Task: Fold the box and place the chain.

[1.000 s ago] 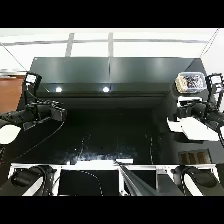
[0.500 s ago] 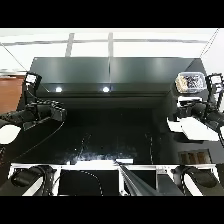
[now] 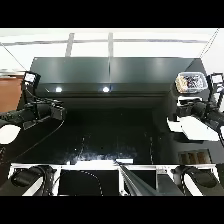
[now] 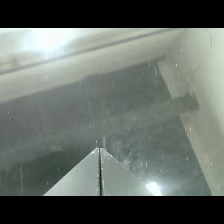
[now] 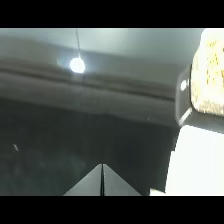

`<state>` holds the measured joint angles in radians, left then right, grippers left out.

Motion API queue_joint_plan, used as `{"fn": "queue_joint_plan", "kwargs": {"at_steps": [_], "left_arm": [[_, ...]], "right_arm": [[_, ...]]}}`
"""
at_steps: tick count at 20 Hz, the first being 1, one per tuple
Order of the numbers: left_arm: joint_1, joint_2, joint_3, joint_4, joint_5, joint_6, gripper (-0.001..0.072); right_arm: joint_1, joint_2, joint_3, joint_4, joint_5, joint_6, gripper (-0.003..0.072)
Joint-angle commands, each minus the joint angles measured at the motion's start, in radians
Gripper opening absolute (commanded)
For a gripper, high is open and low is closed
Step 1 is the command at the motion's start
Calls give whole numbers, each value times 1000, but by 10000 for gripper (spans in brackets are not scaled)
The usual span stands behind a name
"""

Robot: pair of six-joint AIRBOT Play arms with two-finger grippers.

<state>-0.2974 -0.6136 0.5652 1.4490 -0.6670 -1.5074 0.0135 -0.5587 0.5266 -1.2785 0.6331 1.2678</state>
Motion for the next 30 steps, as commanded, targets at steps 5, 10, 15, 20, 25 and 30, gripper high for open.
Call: {"fn": "queue_joint_plan", "kwargs": {"at_steps": [5, 10, 15, 20, 25, 30], "left_arm": [[0, -48, 0, -3, 187, 0, 30], [0, -122, 0, -26, 227, 0, 30], [0, -126, 0, -26, 248, 0, 30], [0, -127, 0, -40, 247, 0, 656], [0, -127, 0, -47, 231, 0, 704], [0, -127, 0, -78, 232, 0, 704]], "right_arm": [[1, 0, 0, 119, -451, 2, 17], [-60, -56, 2, 49, -761, -56, 18], [-607, -448, 282, 233, -246, -18, 19], [-1017, -712, 526, 182, 336, 41, 720], [-1135, -790, 537, 47, 424, -65, 720], [-1076, -955, 643, 145, 711, -442, 720]]}}
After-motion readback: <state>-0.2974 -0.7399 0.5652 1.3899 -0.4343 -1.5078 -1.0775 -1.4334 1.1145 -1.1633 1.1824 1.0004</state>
